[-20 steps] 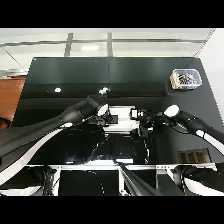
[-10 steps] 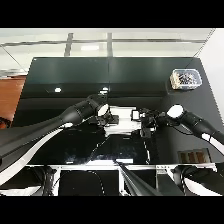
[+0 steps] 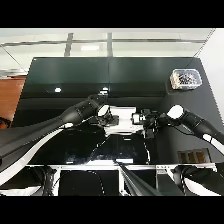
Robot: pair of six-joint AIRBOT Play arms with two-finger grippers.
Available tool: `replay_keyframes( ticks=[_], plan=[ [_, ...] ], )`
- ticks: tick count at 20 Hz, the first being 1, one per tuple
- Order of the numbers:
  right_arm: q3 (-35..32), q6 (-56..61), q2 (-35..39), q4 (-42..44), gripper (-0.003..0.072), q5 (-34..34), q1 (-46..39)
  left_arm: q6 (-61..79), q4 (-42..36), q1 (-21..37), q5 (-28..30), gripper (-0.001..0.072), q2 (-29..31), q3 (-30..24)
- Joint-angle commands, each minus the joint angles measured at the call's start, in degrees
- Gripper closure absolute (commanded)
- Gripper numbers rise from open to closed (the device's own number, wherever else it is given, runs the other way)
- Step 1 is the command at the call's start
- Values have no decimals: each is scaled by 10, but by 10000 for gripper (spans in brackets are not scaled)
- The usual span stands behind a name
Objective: Fold the box and place the chain.
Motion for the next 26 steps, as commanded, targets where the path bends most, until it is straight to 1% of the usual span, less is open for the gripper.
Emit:
replay_keyframes(
  ticks=[1, 3, 5, 7, 8, 12, 15, 19, 23, 26],
  plan=[
    [0, 12, 3, -4, 272, 0, 0, 0, 0, 0, 1, 682, 0, 1],
    [0, 52, 3, -2, 431, 3, 0, 0, 0, 0, 1, 682, 0, 1],
    [0, 71, 3, -2, 431, 12, 0, 0, 0, 0, 1, 682, 0, 1],
    [0, 82, 3, -1, 460, 12, 0, 0, 0, 0, 1, 682, 0, 1],
    [0, 83, 3, 3, 460, 11, 0, 0, 0, 0, 1, 682, 0, 1],
    [0, 83, 0, 56, 459, 11, 1, 0, 0, 0, 1, 682, 0, 1],
    [0, 83, -7, 78, 459, 12, 2, 0, 0, 0, 1, 682, 0, 1],
    [0, 81, -28, 128, 458, 10, 2, 0, 0, 0, 1, 682, 0, 1],
    [0, 81, -50, 125, 459, -5, 2, 0, 0, 0, 1, 682, 0, 1],
    [0, 81, -53, 125, 460, 0, 2, 0, 0, 0, 1, 682, 0, 1]
  ],
)
